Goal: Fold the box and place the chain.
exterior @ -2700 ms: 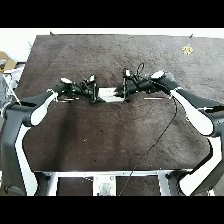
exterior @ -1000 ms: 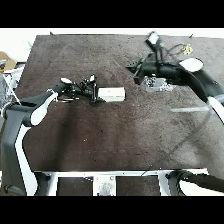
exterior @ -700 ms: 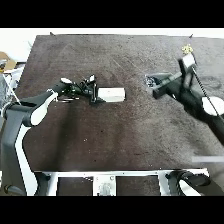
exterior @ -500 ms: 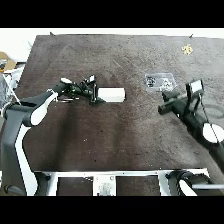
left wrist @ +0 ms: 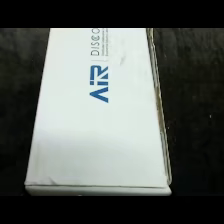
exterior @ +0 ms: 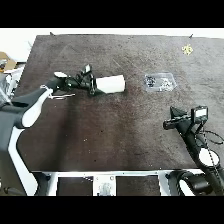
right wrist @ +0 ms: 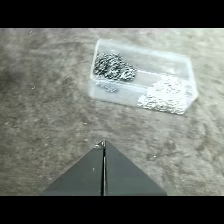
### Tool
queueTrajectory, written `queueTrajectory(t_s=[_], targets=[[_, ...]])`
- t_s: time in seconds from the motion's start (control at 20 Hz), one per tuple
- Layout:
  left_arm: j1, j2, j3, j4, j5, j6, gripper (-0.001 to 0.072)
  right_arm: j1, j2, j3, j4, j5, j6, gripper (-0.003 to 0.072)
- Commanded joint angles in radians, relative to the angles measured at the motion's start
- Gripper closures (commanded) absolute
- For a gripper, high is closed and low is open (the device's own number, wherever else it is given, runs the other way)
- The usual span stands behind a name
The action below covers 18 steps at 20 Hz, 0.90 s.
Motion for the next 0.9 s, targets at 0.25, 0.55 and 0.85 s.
queueTrajectory(t_s=[0.25, 0.55, 0.85], targets=[[0.285, 0.41, 0.001, 0.138, 0.513, -0.547, 0.0701, 0.0, 0.012, -0.013, 0.0, -0.039, 0.001, 0.0683], [0.564, 0.344, 0.0, 0.365, 0.595, -1.005, 0.0701, 0.001, 0.012, -0.013, 0.0, -0.027, 0.001, 0.0683], [0.62, 0.15, 0.0, 0.457, 0.605, -1.043, 0.0701, 0.001, 0.012, -0.014, 0.0, -0.016, 0.001, 0.0683]])
